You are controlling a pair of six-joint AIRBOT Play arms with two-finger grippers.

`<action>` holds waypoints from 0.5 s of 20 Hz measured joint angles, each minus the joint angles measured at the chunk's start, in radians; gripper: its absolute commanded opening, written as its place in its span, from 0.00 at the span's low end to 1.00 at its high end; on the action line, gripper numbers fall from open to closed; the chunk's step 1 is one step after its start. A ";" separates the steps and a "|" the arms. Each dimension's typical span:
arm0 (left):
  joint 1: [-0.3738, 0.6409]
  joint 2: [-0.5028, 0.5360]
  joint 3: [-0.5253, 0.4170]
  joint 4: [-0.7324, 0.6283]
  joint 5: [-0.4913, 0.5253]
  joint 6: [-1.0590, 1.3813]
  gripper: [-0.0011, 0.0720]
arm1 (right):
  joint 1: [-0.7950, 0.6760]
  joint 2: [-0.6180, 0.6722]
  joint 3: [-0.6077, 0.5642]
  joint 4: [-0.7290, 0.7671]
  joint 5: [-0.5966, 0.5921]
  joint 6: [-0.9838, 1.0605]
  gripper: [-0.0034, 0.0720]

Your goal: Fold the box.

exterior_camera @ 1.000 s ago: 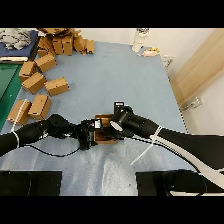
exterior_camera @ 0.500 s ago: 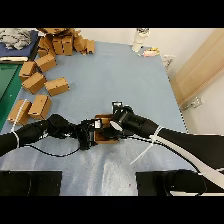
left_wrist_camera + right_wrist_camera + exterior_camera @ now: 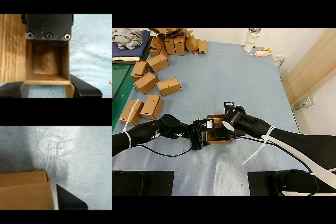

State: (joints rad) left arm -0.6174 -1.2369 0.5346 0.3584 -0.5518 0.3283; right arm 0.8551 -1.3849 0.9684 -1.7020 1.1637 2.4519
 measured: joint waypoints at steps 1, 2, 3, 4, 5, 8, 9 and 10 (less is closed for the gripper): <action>0.000 0.000 0.000 0.000 0.000 0.000 0.65 | 0.000 0.000 0.000 0.001 0.003 0.000 0.50; 0.000 0.000 0.000 0.000 0.000 0.000 0.65 | 0.000 0.002 0.000 0.006 0.007 -0.001 0.50; 0.000 0.000 0.000 0.000 0.000 0.000 0.65 | 0.000 0.006 0.000 0.011 0.016 -0.001 0.50; 0.000 0.000 0.000 0.000 0.000 0.000 0.65 | 0.000 0.014 0.000 0.015 0.034 -0.002 0.50; 0.000 0.000 0.000 0.000 0.000 0.000 0.65 | 0.000 0.024 0.000 0.018 0.045 -0.002 0.50; 0.000 0.000 0.000 0.000 0.000 0.000 0.65 | 0.000 0.074 0.000 0.013 0.057 -0.002 0.50; 0.000 0.000 0.000 0.000 0.000 0.000 0.65 | 0.000 0.090 0.000 0.008 0.051 -0.002 0.50; 0.000 0.000 0.000 0.000 0.000 0.000 0.65 | 0.000 0.105 0.000 0.005 0.044 -0.002 0.50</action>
State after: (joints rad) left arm -0.6174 -1.2369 0.5350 0.3588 -0.5522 0.3283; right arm 0.8551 -1.2797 0.9684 -1.6974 1.2079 2.4504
